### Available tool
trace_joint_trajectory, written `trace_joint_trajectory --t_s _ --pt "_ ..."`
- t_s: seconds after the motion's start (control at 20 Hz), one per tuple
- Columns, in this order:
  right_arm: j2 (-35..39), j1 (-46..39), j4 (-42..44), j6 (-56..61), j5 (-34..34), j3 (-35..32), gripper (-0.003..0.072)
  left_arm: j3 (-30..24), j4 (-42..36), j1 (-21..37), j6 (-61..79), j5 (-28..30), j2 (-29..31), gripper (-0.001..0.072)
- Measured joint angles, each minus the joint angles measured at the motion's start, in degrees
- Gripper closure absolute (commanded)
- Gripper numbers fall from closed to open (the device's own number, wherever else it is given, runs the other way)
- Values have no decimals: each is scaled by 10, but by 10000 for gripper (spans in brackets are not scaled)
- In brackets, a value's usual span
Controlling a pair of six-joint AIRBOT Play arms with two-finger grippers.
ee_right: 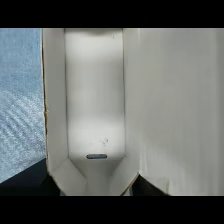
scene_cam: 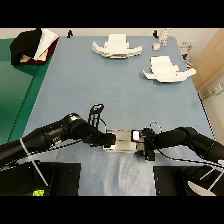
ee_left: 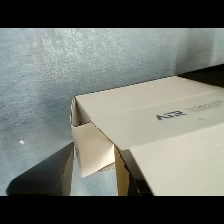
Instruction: Fold the box.
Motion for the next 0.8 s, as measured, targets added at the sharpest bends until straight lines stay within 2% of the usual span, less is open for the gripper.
trace_joint_trajectory --t_s 0.4,0.8 --pt "0 0 1 0 1 0 177 89 123 -65 -137 -97 -103 348" --pt "0 0 0 0 0 0 177 139 155 -78 -176 -124 -165 356"
